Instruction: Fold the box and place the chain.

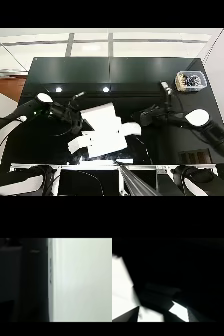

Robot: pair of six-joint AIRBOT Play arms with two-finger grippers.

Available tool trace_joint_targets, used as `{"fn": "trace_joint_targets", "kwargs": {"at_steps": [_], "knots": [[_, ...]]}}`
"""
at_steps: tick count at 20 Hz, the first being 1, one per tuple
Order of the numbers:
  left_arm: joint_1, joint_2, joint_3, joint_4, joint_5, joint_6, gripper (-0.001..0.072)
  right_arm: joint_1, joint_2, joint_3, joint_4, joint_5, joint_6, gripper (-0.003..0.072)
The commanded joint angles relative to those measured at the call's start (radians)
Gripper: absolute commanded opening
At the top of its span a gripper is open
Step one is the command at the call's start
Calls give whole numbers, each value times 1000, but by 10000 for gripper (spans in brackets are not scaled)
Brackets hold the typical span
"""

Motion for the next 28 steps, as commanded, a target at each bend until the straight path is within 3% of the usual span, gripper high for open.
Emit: {"fn": "trace_joint_targets", "kwargs": {"at_steps": [1, 3, 6, 10, 15, 28], "knots": [[-167, 125, 29, 198, 161, 8, 28, -119, 1, 97, -282, 202, -68, 710], [-253, 178, -1, 227, 374, 56, 30, -138, 1, 102, -355, 194, -76, 710], [-305, 148, -27, 196, 470, 138, 34, -130, 1, 102, -357, 172, -75, 710], [-307, 78, -28, 193, 478, 134, 32, -1, 0, 88, -354, 213, -325, 712], [-307, 51, -29, 185, 478, 134, 32, 139, 0, 71, -331, 144, -341, 720], [-307, 51, -29, 211, 480, 134, 32, 401, 0, -95, -331, 102, -503, 718]]}}
